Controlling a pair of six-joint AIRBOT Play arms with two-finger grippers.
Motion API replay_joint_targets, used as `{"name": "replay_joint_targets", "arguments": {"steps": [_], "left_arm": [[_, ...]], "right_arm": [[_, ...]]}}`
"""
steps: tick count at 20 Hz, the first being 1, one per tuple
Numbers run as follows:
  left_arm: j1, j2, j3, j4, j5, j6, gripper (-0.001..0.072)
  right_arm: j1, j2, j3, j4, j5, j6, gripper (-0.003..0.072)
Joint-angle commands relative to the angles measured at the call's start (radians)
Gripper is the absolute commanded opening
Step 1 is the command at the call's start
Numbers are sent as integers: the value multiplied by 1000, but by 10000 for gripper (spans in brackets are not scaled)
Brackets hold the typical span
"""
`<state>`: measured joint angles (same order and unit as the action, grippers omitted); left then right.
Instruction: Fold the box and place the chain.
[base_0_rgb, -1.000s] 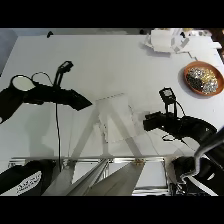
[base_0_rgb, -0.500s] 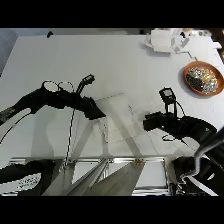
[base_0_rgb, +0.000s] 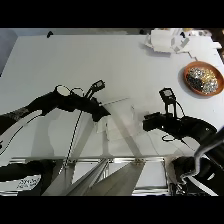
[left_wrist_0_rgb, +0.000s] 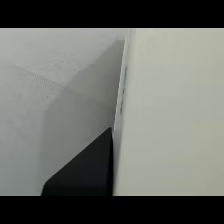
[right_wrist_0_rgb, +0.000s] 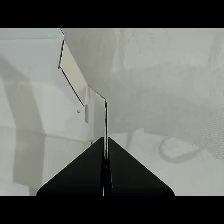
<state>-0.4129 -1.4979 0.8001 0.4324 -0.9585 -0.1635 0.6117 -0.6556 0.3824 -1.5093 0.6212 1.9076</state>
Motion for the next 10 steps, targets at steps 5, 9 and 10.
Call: {"name": "replay_joint_targets", "arguments": {"steps": [5,9,10], "left_arm": [[-7,12,19,-11,13,277,3],[-43,11,71,113,-6,298,2],[-60,11,79,147,-2,298,2]], "right_arm": [[1,16,63,19,47,-46,360],[1,37,156,-15,196,-198,361],[1,37,160,-21,219,-219,361]]}}
